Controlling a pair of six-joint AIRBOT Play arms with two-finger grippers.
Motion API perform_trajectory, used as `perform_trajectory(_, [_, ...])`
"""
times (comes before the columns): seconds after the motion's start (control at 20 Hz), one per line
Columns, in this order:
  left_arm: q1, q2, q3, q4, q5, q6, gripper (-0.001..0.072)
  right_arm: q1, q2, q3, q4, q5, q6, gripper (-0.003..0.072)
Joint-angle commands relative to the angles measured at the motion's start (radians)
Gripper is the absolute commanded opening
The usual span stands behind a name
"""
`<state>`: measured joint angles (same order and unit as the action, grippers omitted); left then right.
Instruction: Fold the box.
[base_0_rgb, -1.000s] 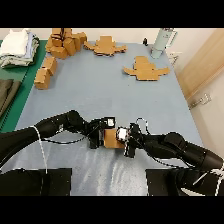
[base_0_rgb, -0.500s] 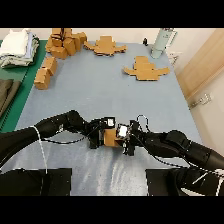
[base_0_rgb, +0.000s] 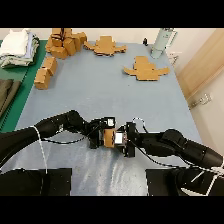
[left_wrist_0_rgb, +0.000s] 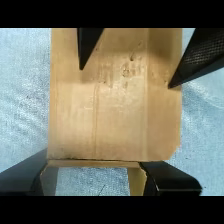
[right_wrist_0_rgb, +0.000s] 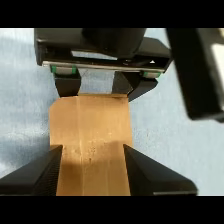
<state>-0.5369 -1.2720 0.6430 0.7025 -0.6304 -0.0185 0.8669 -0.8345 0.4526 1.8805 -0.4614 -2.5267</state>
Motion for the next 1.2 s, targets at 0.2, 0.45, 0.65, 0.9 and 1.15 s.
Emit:
perform_trajectory(0.2, [0.001,0.0,0.0,0.0,0.0,0.0,0.0472,0.002,-0.021,0.001,0.003,0.016,-0.089,0.0584])
perform_trajectory(0.45, [0.001,0.0,0.0,0.0,0.0,0.0,0.0472,0.002,-0.062,0.001,0.002,0.029,-0.093,0.0584])
perform_trajectory(0.65, [0.001,0.0,0.0,0.0,0.0,0.0,0.0472,0.002,-0.072,0.001,-0.011,0.046,-0.092,0.049])
perform_trajectory(0.9, [0.001,0.0,0.0,0.0,0.0,0.0,0.0472,0.002,-0.042,0.001,-0.026,0.042,-0.093,0.0403])
perform_trajectory(1.15, [0.001,0.0,0.0,0.0,0.0,0.0,0.0472,0.002,-0.022,0.001,-0.026,0.042,-0.092,0.0259])
